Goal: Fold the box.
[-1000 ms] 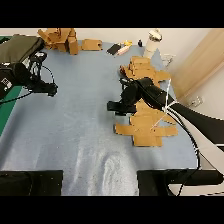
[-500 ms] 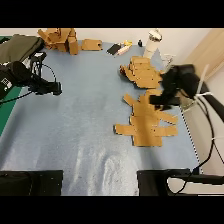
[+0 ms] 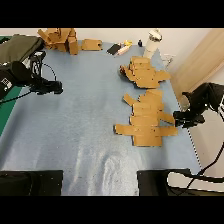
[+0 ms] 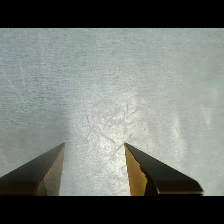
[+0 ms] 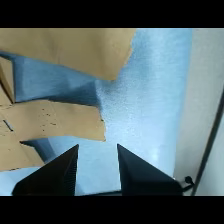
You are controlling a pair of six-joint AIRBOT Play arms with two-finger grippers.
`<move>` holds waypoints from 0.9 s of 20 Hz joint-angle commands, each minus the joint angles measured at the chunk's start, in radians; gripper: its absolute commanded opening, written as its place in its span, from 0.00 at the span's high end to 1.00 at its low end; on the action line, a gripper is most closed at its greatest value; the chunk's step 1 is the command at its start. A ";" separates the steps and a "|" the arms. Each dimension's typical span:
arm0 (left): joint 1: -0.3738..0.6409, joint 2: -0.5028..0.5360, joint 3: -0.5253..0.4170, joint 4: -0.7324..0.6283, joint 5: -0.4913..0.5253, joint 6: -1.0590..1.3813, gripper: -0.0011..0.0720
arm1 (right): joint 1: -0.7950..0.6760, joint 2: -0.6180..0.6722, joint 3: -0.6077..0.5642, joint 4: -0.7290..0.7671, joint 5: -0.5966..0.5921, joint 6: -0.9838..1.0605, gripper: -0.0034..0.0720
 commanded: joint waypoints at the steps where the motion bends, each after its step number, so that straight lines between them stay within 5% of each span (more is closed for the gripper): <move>1: 0.001 0.000 0.001 -0.011 0.001 0.000 0.22 | -0.108 0.001 -0.051 0.147 0.039 -0.184 0.45; 9: 0.001 0.000 0.001 -0.011 0.000 0.000 0.22 | -0.159 0.001 -0.113 0.384 0.034 -0.366 0.48; 11: 0.001 0.000 0.001 -0.014 0.000 0.000 0.22 | -0.159 0.001 -0.130 0.434 0.014 -0.368 0.63; 13: 0.001 0.000 0.001 -0.015 0.001 0.000 0.22 | -0.151 0.002 -0.148 0.454 0.008 -0.371 0.93; 18: 0.001 0.000 0.001 -0.025 0.001 0.000 0.22 | -0.089 0.002 -0.163 0.525 0.001 -0.371 0.95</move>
